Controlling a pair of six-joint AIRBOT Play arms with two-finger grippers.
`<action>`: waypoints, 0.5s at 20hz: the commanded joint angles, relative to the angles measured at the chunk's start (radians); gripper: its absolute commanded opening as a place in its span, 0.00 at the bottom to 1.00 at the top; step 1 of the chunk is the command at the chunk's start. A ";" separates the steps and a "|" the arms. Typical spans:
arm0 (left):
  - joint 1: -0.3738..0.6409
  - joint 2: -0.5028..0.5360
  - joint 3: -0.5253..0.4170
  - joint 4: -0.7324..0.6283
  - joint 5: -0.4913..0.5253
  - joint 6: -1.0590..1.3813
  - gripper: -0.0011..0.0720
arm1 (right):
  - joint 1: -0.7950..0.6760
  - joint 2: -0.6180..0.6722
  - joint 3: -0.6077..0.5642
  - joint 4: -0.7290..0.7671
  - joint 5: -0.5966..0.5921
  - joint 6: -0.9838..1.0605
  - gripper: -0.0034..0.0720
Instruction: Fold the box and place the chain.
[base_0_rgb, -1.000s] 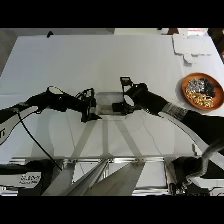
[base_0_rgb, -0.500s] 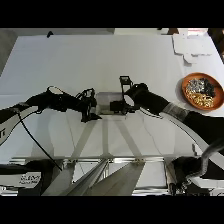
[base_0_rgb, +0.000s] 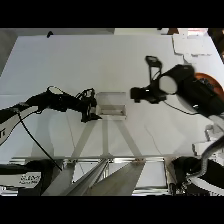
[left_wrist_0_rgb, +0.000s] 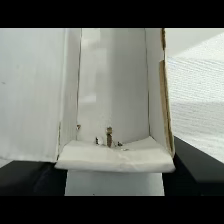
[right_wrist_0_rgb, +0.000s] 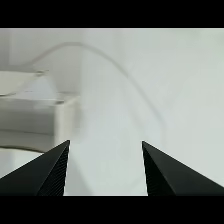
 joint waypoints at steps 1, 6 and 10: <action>0.000 0.000 0.000 0.000 0.001 0.000 0.55 | -0.183 0.108 0.000 -0.147 0.213 -0.179 0.68; 0.000 0.000 0.000 0.000 0.000 0.000 0.55 | -0.520 0.120 -0.001 -0.210 0.158 -0.359 0.68; 0.000 0.000 0.000 0.000 0.000 0.000 0.55 | -0.782 0.068 -0.001 -0.136 0.048 -0.530 0.78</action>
